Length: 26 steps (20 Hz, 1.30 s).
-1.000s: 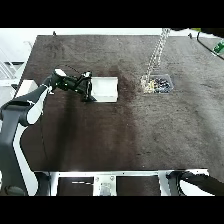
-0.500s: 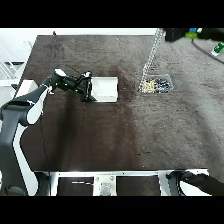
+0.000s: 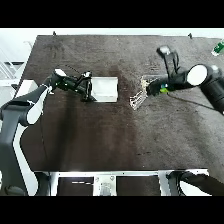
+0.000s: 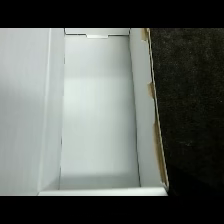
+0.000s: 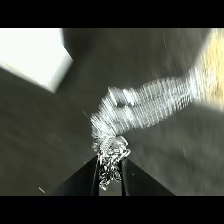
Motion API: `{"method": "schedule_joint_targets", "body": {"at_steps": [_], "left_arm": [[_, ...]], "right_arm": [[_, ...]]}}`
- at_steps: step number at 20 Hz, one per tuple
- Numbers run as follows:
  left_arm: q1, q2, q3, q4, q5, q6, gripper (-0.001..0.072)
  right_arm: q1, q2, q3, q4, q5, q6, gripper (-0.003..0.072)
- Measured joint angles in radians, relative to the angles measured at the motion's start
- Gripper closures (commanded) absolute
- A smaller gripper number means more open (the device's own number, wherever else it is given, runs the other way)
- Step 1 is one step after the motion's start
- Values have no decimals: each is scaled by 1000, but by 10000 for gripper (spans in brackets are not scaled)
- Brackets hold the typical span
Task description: Fold the box and place the chain.
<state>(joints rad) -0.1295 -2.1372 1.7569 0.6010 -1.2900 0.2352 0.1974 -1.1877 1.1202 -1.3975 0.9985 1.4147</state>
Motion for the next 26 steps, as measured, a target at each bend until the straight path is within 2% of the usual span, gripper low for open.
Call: {"method": "schedule_joint_targets", "body": {"at_steps": [4,5,7,9,18,22,24,26], "left_arm": [[0,0,0,0,0,0,199],[0,0,0,0,0,0,200],[0,0,0,0,0,0,199],[0,0,0,0,0,0,200],[0,0,0,0,0,0,200],[0,0,0,0,0,0,200],[0,0,0,0,0,0,200],[0,0,0,0,0,0,200]], "right_arm": [[-58,0,-140,-79,-15,78,677],[-74,0,-167,-93,-24,93,657],[-97,0,-206,-107,-46,108,269],[-106,0,-226,-108,-81,110,347],[-24,-49,-234,214,-323,-114,356],[10,-158,-171,283,-354,-179,361],[23,-220,-128,295,-330,-204,395],[31,-279,-86,299,-295,-230,395]]}}
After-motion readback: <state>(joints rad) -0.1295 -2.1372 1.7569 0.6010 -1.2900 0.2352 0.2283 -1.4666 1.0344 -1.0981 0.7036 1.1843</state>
